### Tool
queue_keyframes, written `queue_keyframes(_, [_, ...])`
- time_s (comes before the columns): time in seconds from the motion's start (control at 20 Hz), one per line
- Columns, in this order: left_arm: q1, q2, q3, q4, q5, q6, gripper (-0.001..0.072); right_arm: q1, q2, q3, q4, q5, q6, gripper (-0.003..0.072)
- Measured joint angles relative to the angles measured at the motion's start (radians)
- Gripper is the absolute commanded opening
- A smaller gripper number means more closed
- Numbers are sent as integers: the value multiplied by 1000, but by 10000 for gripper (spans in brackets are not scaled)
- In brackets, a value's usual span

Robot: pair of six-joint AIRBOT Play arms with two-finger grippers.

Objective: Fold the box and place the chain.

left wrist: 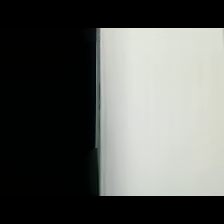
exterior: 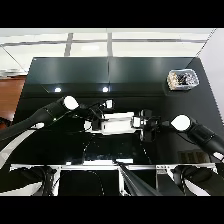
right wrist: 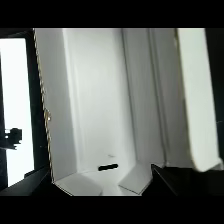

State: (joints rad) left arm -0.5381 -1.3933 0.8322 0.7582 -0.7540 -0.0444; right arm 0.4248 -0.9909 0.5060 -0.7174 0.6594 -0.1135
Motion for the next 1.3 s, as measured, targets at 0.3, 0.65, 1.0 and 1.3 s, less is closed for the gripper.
queue_keyframes(0.3, [0, 0, 0, 0, 0, -1, 27, 1, -30, 19, 5, -69, -7, 698])
queue_keyframes(0.65, [0, 0, 0, 0, -5, 0, 27, -13, -61, 23, 45, -99, -10, 698])
queue_keyframes(1.0, [0, 0, 0, 1, -14, 4, 28, -24, -131, 23, 162, 5, -171, 698])
queue_keyframes(1.3, [0, 0, 0, 1, -16, 2, 28, -26, -205, 24, 188, 39, -218, 697])
